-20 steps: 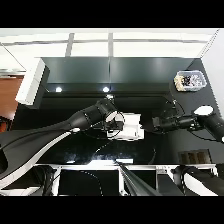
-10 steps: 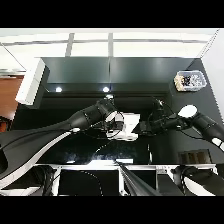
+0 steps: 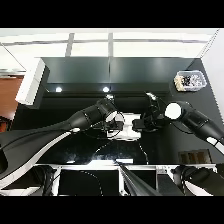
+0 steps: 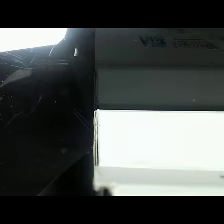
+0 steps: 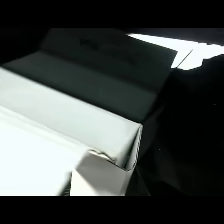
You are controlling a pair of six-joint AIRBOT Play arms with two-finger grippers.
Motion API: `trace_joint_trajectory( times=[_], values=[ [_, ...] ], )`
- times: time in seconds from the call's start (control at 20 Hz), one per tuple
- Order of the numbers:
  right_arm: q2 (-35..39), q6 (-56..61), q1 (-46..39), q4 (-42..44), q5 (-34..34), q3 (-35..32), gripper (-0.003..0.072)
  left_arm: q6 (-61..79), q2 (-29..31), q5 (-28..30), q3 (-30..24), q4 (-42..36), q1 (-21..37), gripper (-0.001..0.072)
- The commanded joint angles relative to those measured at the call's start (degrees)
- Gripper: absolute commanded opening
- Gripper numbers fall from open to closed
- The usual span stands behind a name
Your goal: Fold the box and place the chain.
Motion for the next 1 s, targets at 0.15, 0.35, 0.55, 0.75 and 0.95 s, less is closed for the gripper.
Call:
trace_joint_trajectory(
  times=[0.15, 0.35, 0.55, 0.75, 0.95],
  values=[
    [-6.25, 19.12, 10.23, -15.8, 6.93, 7.3, 0.0431, 0.02, 0.02, 0.04, 0.04, 0.07, 0.07, 0.0025],
    [-7.1, 26.08, 12.11, -18.01, 7.39, 7.91, 0.0349, 0.02, 0.02, -0.04, 0.04, 0.04, 0.07, 0.0025],
    [-7.3, 29.31, 12.11, -18.18, 8.41, 7.91, 0.0349, 0.02, 0.02, -0.02, 0.04, 0.04, 0.07, 0.0025],
    [-8.68, 30.49, 12.11, -18.1, 8.94, 7.91, 0.0349, 0.02, 0.02, -0.02, 0.04, 0.04, 0.07, 0.0025],
    [-9.9, 30.71, 12.11, -17.86, 8.98, 7.91, 0.0349, 0.02, 0.02, 0.0, 0.04, 0.04, 0.07, 0.0025]
  ],
)
